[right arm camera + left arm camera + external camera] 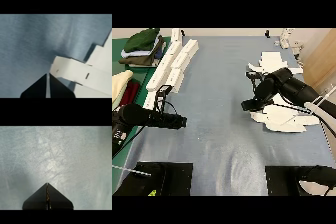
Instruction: Fold the box.
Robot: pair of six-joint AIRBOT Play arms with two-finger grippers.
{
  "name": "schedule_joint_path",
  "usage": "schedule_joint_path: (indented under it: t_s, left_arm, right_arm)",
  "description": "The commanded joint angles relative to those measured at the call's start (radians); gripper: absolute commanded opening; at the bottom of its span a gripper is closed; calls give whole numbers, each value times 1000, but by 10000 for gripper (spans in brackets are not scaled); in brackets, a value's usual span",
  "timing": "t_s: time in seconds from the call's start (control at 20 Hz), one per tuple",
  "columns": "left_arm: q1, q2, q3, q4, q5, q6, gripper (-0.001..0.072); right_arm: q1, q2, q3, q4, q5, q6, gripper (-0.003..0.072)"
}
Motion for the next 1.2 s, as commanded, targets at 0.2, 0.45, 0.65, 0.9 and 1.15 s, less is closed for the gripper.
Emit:
schedule_joint_path:
  t_s: [0.2, 0.45, 0.65, 0.9, 1.15]
  left_arm:
    - [0, 1, 0, 0, 66, 0, 14]
    - [0, 1, 0, 0, 64, -1, 16]
    - [0, 1, 0, -1, 64, -19, 16]
    - [0, 1, 0, -40, 61, -19, 16]
    - [0, 1, 0, -105, 37, -19, 16]
  right_arm:
    - [-259, 0, 177, 60, -193, 166, 413]
    - [-636, 2, 211, -200, -438, 53, 492]
    - [-880, -1, 152, -145, -350, -75, 492]
    - [-1149, -30, 137, 107, -289, -344, 491]
    - [-1344, -157, 136, 241, -372, -537, 492]
